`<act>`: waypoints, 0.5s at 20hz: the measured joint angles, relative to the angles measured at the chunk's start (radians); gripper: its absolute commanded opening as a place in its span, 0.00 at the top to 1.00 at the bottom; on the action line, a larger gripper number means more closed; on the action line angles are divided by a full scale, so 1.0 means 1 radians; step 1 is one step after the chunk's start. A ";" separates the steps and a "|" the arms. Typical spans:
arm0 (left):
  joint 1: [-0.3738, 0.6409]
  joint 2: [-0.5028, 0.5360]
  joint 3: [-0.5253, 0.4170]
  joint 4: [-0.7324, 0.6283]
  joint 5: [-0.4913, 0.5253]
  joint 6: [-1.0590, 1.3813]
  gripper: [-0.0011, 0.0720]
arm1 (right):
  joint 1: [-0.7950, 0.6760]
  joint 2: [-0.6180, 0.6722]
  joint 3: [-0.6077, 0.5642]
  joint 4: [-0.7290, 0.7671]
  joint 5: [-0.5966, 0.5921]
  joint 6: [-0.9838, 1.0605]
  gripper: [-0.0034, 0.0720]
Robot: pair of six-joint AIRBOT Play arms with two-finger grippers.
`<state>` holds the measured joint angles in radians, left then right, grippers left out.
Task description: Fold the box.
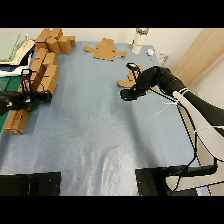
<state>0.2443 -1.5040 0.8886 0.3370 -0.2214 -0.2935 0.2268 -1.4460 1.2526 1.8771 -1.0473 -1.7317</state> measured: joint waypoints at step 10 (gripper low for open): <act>-0.007 -0.103 0.144 0.001 0.049 -0.039 0.18 | 0.000 0.000 0.000 0.015 0.011 0.000 0.95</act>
<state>0.2375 -1.6070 1.0328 0.3378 -0.1722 -0.3328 0.2268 -1.4460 1.2526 1.8923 -1.0363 -1.7321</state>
